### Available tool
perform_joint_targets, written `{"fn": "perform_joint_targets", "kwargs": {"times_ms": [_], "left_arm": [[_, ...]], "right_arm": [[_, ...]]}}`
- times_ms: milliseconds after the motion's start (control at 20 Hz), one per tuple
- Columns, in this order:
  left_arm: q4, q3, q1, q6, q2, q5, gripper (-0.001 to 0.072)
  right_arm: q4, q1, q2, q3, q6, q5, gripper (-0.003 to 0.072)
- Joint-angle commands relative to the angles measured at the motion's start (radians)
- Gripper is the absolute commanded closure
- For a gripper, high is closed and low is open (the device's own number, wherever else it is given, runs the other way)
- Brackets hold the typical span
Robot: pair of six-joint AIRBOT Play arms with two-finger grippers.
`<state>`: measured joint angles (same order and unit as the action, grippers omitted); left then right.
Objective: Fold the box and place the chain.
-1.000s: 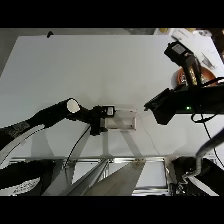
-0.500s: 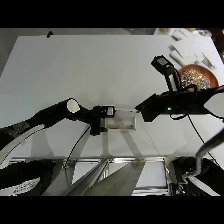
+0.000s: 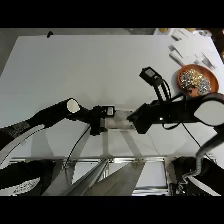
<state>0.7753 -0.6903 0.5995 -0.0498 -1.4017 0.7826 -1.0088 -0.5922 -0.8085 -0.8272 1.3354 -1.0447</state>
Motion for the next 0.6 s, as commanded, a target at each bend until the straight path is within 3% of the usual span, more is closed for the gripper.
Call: {"fn": "perform_joint_targets", "kwargs": {"times_ms": [0,200,550], "left_arm": [[0.000,0.000,0.000,0.000,0.001,0.000,0.0576],[0.000,0.000,-0.001,0.000,0.001,0.000,0.0576],[0.000,0.000,0.000,0.000,0.001,0.000,0.0576]], "right_arm": [[-0.006,-0.070,0.095,0.089,0.031,0.063,0.0670],[0.003,-0.109,0.187,0.218,0.081,0.170,0.0670],[-0.059,-0.124,0.121,0.283,0.077,0.518,0.0670]]}}
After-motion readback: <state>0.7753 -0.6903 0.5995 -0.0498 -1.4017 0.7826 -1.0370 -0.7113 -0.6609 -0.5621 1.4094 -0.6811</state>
